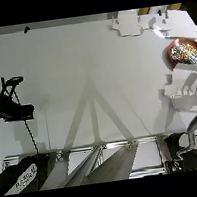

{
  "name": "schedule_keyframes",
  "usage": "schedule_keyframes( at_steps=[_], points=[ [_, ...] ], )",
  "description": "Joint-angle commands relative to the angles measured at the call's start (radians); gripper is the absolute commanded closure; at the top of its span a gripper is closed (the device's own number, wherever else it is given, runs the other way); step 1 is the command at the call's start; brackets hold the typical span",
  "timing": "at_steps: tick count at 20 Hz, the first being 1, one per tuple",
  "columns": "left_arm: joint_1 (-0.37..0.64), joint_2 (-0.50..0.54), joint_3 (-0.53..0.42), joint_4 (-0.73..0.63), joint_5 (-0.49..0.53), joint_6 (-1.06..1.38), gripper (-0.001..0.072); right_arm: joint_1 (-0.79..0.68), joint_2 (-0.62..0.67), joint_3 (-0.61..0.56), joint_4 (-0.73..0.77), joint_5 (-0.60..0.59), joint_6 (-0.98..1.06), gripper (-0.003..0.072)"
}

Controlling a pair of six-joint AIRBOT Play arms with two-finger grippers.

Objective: Fold the box and place the chain.

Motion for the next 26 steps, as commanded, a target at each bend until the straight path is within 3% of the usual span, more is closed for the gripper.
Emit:
schedule_keyframes(
  at_steps=[1, 6, 12, 15, 18, 26],
  points=[
    [0.001, 0.0, 0.0, 0.0, 0.0, 0.0, 0.0317, 0.123, 0.071, 0.002, 0.04, 0.064, -0.014, 0.0669],
    [0.001, 0.0, 0.0, 0.0, 0.0, 0.0, 0.0317, 0.313, 0.269, -0.019, 0.444, 0.152, -0.114, 0.067],
    [0.001, 0.0, 0.0, 0.001, 0.0, 0.031, 0.0318, 0.551, 0.566, -0.269, 0.784, 0.069, -0.141, 0.067],
    [0.001, 0.0, 0.0, 0.0, 0.0, 0.04, 0.0318, 0.684, 0.674, -0.359, 0.814, 0.027, -0.129, 0.067],
    [0.001, 0.0, 0.0, 0.0, 0.0, 0.04, 0.0318, 0.78, 0.692, -0.379, 0.81, 0.031, -0.107, 0.067],
    [0.001, 0.0, 0.0, -0.003, 0.023, 0.04, 0.0318, 0.832, 0.692, -0.379, 0.811, -0.019, -0.103, 0.0669]
  ],
)
